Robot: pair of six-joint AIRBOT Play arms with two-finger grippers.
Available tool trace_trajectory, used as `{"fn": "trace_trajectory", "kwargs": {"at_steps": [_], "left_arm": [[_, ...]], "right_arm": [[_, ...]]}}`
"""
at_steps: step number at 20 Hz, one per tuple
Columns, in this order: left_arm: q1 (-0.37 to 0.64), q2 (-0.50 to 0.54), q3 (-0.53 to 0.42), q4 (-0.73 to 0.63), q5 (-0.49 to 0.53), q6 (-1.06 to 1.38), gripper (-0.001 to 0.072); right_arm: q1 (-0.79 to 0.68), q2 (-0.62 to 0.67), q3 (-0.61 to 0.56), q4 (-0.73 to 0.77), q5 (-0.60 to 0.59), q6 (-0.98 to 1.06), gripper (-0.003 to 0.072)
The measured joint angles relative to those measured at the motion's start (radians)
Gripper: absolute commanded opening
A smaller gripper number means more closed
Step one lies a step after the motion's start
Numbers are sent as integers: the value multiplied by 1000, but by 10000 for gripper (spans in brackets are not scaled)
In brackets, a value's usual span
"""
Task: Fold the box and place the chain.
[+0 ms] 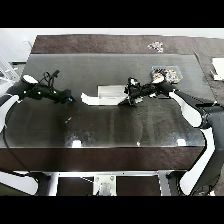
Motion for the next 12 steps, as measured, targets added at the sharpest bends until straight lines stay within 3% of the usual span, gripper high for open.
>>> {"fn": "trace_trajectory", "kwargs": {"at_steps": [12], "left_arm": [[-97,-43,-4,-150,92,60,20]], "right_arm": [[0,0,0,0,0,0,476]]}}
